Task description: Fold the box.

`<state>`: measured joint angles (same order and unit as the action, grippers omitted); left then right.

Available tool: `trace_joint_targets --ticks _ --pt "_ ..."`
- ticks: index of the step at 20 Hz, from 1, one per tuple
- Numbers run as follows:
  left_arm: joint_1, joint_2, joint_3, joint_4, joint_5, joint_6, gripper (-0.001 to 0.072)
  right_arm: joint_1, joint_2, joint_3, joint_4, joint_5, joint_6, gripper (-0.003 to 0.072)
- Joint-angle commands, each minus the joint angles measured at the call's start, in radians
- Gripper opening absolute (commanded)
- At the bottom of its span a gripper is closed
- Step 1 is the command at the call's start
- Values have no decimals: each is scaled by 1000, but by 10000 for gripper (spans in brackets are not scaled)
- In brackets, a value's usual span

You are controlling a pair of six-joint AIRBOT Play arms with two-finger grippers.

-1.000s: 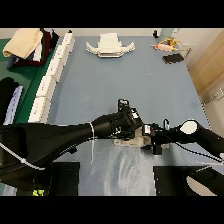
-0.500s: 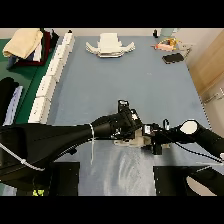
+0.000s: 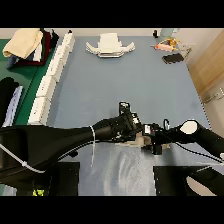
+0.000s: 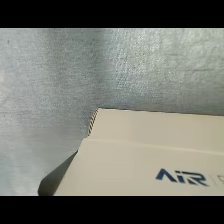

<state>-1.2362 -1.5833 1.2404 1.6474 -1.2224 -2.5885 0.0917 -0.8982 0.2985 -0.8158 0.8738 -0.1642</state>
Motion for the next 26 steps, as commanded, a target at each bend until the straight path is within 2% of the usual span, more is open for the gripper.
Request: trace_joint_targets --ticks 1,4,6,7,18,22,26 --pt "-11 -10 -1 14 14 7 19 0 0 1 1 0 0 519" --pt "-11 -10 -1 14 -12 8 39 0 0 1 1 0 0 519" --pt "-11 -10 -1 14 -12 6 501 0 0 1 1 0 0 518" --pt "-11 -10 -1 14 -11 5 523 0 0 1 1 0 0 519" --pt "-10 -10 3 6 -18 -1 524 0 0 1 1 0 0 519" --pt "-8 24 74 -4 -130 24 525 0 0 1 1 0 0 519" --pt "10 127 101 11 -256 61 525 0 0 1 1 0 0 519"
